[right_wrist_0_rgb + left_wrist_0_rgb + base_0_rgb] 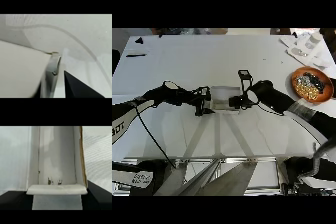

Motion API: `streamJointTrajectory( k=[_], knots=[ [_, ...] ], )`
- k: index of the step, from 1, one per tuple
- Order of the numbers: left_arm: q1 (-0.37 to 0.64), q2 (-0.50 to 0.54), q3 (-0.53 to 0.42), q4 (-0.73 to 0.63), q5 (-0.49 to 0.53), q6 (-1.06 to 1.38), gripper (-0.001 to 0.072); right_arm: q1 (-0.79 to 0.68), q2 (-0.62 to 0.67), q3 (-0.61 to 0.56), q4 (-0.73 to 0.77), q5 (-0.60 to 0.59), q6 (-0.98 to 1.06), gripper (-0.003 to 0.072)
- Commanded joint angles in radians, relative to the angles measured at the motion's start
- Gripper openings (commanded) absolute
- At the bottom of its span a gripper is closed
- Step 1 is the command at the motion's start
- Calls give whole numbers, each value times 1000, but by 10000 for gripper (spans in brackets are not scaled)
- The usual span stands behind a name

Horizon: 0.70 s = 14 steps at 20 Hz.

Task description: Fold the box and place the chain.

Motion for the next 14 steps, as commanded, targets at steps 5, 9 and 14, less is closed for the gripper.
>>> streamJointTrajectory(
  k=[5, 9, 14],
  knots=[
    [0, 1, 0, 0, 1, 0, 346, 55, -100, 102, -117, 154, 183, 219],
    [0, 1, 0, 0, 1, 0, 346, 55, -103, 102, -119, 137, 283, 217],
    [0, 1, 0, 0, 0, 0, 346, 55, -103, 102, -119, 77, 309, 14]
  ],
)
